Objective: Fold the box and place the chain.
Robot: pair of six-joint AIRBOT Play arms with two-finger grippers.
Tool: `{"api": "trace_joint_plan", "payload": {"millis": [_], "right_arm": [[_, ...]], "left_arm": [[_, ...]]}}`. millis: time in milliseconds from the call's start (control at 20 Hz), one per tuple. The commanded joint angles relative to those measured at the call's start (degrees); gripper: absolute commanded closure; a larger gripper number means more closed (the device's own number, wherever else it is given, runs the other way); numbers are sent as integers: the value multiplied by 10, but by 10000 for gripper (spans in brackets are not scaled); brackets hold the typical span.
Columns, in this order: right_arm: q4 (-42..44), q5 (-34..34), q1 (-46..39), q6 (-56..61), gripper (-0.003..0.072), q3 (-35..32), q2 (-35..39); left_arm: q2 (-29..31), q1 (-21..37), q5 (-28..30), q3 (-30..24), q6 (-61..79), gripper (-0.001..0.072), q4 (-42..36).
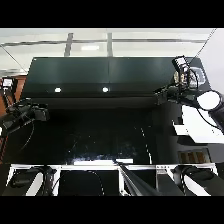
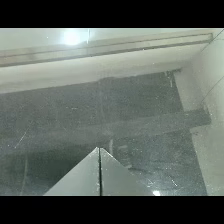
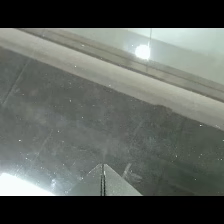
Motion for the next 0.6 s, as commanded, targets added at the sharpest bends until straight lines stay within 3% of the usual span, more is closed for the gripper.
{"api": "trace_joint_plan", "payload": {"millis": [0, 550], "right_arm": [[0, 0, 1, 0, 672, 0, 0], [18, 0, 1, 1, 673, 0, 0]], "left_arm": [[0, 0, 0, 0, 0, 683, 0], [0, 0, 3, 0, -1, 683, -3]]}}
